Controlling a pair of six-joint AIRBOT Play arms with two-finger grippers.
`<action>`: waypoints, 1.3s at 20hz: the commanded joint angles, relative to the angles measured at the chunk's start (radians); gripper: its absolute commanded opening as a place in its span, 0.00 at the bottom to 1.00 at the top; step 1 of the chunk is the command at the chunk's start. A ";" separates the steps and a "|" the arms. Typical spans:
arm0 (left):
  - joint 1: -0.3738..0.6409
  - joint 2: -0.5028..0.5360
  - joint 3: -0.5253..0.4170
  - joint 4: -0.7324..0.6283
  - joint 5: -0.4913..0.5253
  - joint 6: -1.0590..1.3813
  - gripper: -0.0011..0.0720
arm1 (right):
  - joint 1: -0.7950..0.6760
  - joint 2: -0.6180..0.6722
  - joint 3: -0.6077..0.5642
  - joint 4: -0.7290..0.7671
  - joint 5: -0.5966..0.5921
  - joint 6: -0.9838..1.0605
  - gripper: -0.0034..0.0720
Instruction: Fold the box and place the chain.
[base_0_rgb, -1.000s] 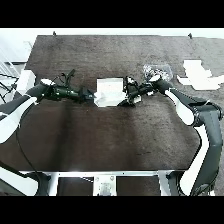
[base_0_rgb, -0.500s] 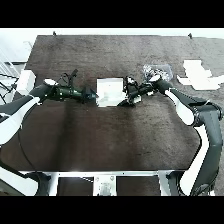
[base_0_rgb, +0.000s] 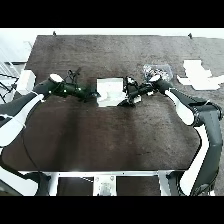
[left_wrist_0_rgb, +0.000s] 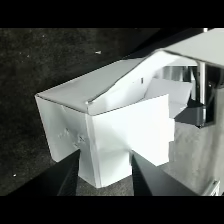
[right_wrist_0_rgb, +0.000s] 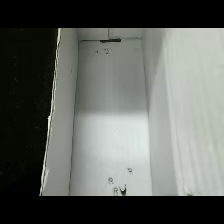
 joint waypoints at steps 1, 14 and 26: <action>-0.030 0.000 0.016 0.088 0.033 -0.130 0.55 | 0.000 0.001 0.000 0.000 0.000 0.000 0.82; -0.161 -0.006 0.169 0.505 0.038 -0.481 0.55 | 0.000 0.001 0.000 0.000 0.000 0.000 0.82; -0.208 -0.066 0.271 0.664 -0.046 -0.644 0.55 | 0.000 0.001 0.000 0.000 0.000 0.000 0.82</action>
